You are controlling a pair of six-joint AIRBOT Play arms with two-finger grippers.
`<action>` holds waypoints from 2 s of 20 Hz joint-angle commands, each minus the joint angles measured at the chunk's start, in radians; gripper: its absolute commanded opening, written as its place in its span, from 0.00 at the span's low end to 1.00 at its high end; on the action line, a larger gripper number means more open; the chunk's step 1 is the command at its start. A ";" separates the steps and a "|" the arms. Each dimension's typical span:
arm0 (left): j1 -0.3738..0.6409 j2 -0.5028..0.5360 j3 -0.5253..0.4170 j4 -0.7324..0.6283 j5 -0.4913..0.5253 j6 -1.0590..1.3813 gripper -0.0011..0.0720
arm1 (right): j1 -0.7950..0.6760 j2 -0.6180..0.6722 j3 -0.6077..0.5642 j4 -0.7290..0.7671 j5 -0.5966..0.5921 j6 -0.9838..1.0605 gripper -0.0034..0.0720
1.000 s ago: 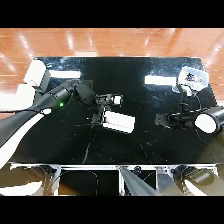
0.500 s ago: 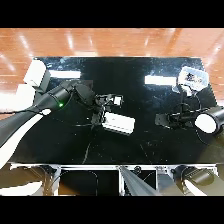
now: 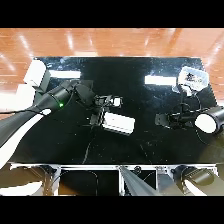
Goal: Fold the box and place the chain.
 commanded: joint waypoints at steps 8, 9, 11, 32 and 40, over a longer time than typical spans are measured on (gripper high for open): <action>0.000 0.000 -0.002 -0.004 0.007 0.000 0.87 | 0.000 0.000 0.001 0.001 0.000 0.000 0.09; 0.000 -0.003 -0.002 -0.005 0.007 0.000 0.87 | 0.000 0.000 0.001 0.001 0.000 0.000 0.09; 0.000 -0.011 -0.002 -0.008 0.007 0.000 0.87 | 0.000 0.001 0.001 0.001 0.000 0.000 0.09; -0.023 -0.046 0.000 -0.035 0.003 -0.019 0.05 | 0.000 0.001 0.001 -0.002 0.000 0.000 0.09; 0.011 0.086 0.001 -0.023 0.003 -0.243 0.04 | 0.000 0.001 0.001 0.002 -0.010 0.000 0.09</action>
